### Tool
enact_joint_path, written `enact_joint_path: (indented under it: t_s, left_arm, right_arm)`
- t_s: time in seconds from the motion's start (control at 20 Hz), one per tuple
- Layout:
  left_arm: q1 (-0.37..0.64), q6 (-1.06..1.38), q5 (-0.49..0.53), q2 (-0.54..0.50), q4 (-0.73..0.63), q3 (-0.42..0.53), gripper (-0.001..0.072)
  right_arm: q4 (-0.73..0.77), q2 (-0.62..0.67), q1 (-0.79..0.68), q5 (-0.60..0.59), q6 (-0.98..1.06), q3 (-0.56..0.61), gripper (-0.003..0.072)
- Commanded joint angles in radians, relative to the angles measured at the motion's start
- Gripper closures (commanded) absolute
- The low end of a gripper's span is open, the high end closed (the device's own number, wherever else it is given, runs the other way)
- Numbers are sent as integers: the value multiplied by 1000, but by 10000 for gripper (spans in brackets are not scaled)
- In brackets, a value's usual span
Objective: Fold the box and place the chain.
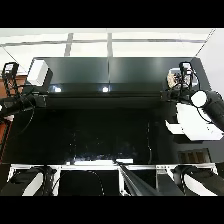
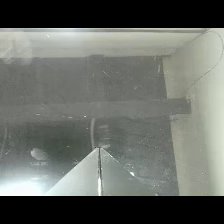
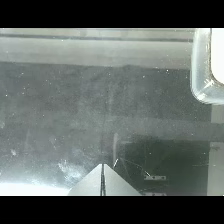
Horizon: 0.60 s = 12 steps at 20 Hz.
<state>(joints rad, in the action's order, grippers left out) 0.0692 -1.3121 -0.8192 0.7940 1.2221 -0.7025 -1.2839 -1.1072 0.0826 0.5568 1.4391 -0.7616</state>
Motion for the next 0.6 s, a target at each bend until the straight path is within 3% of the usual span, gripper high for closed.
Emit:
enact_joint_path:
  t_s: [0.0,0.4,0.55]
  left_arm:
    - [0,0,0,-1,0,0,683]
    - [0,0,0,-1,0,0,683]
    - [0,0,0,-1,0,0,683]
  right_arm:
    - [0,0,-1,0,0,0,671]
    - [0,0,-1,0,0,0,671]
    - [96,0,-1,-3,1,0,672]
